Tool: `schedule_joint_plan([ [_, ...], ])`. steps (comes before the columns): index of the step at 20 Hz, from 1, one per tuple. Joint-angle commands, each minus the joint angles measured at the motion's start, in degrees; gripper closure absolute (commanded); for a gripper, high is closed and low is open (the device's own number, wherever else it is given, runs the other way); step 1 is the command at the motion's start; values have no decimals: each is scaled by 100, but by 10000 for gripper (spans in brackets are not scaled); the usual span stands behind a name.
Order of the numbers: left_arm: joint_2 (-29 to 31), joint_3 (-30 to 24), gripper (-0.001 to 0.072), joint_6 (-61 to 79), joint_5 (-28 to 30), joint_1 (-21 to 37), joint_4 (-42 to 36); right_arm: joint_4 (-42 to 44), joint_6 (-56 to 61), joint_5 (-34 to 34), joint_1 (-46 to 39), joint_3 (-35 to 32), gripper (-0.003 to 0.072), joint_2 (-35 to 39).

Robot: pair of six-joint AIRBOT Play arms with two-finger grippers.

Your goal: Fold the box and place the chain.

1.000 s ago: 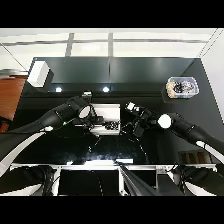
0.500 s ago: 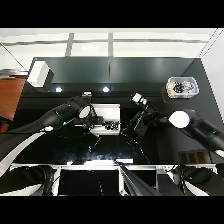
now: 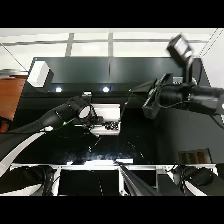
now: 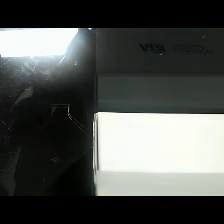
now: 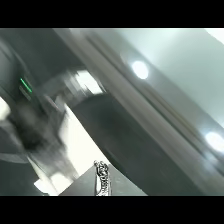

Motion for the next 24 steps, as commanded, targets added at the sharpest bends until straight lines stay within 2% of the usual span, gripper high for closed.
schedule_joint_plan([
  [1, 2, 4, 676, 4, 2, 0, 0, 1252, 42, 61, -35, 240, 655, -28],
  [5, 2, 4, 676, 2, 2, 0, 0, 1434, -33, 146, -35, 164, 655, -297],
  [12, 2, 4, 676, 2, 2, 0, -2, 1222, 13, 225, 297, -612, 653, -1333],
  [13, 2, 4, 676, 2, 2, 0, -2, 1054, 20, 232, 291, -682, 517, -1403],
  [14, 2, 4, 676, 2, 0, 0, -2, 820, 57, 234, 291, -706, 221, -1419],
  [15, 2, 4, 676, 2, 0, 0, -2, 511, 96, 243, 269, -704, 26, -1410],
  [20, 2, 4, 676, 4, 4, 0, -2, -1123, -212, 496, -330, -791, 26, -1416],
  [21, 2, 4, 676, 2, 4, 0, -2, -1303, -616, 365, -334, -916, 85, -1438],
  [24, 2, 4, 676, 2, 4, 0, 0, -876, -1941, -127, -326, -1473, 104, -1528],
])
